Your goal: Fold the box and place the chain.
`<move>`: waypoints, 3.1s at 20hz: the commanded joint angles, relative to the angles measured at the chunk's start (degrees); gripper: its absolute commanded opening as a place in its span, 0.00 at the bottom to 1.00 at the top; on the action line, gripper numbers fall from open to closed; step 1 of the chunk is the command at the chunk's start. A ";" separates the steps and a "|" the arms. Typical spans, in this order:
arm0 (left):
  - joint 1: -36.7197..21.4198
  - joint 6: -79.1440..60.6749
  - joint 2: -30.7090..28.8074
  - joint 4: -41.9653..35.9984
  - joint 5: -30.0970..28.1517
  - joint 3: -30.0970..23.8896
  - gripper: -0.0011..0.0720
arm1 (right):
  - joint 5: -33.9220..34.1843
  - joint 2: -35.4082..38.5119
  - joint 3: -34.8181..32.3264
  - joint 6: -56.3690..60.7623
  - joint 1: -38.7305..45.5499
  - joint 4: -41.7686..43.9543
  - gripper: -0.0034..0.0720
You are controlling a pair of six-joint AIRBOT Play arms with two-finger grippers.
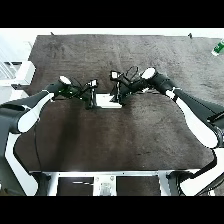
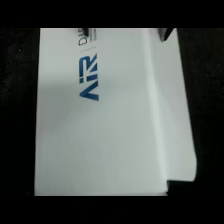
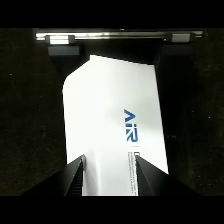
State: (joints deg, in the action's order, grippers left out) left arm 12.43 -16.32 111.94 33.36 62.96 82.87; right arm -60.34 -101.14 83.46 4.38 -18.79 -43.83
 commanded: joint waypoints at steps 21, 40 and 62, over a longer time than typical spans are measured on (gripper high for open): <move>-0.02 -0.09 -0.02 0.04 0.11 0.02 0.74 | 2.54 0.37 0.76 -0.11 -0.04 2.43 0.39; -0.02 -0.11 -0.02 0.04 0.07 0.02 0.74 | -0.44 0.39 -3.10 1.60 -0.15 2.97 0.38; -0.02 -0.11 -0.02 0.04 0.07 0.02 0.74 | -1.64 -2.40 -3.96 10.73 1.16 10.73 0.06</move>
State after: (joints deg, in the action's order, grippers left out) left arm 12.43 -16.40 111.94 33.39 63.09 82.85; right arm -61.95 -101.73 79.53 10.26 -17.61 -30.35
